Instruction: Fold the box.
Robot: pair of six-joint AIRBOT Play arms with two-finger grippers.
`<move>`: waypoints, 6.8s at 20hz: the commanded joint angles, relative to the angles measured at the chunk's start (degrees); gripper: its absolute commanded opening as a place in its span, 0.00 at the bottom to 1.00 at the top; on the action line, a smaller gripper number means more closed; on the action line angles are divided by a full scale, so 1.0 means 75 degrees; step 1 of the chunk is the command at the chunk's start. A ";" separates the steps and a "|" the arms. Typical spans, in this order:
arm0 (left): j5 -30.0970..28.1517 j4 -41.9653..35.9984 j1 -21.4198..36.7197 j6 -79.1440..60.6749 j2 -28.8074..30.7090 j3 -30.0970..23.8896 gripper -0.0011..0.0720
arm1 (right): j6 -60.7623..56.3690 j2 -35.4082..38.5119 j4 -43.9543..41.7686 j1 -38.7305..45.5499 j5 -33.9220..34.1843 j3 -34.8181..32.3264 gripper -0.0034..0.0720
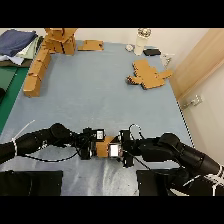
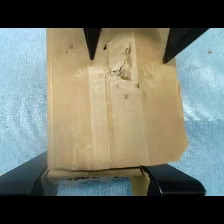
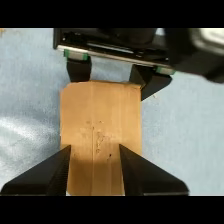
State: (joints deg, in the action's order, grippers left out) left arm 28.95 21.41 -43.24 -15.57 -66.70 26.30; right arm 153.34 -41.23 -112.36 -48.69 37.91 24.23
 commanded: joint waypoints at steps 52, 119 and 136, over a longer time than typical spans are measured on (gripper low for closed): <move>-0.0003 0.0003 0.0003 -0.0003 -0.0003 0.0006 0.71 | -0.1390 0.0740 0.2413 -0.0997 -0.1588 -0.0653 0.42; 0.0000 0.0003 0.0003 -0.0003 -0.0003 0.0006 0.71 | -1.5125 0.0099 -0.0082 -0.1288 -0.4578 -0.1845 0.05; -0.0003 0.0003 0.0003 -0.0003 -0.0003 0.0006 0.71 | -1.5131 0.1673 0.3299 -0.0405 -0.0361 -0.0886 0.05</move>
State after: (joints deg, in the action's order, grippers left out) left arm 28.93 21.43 -43.24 -15.59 -66.70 26.30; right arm 40.01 -31.94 -98.04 -55.07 17.78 14.20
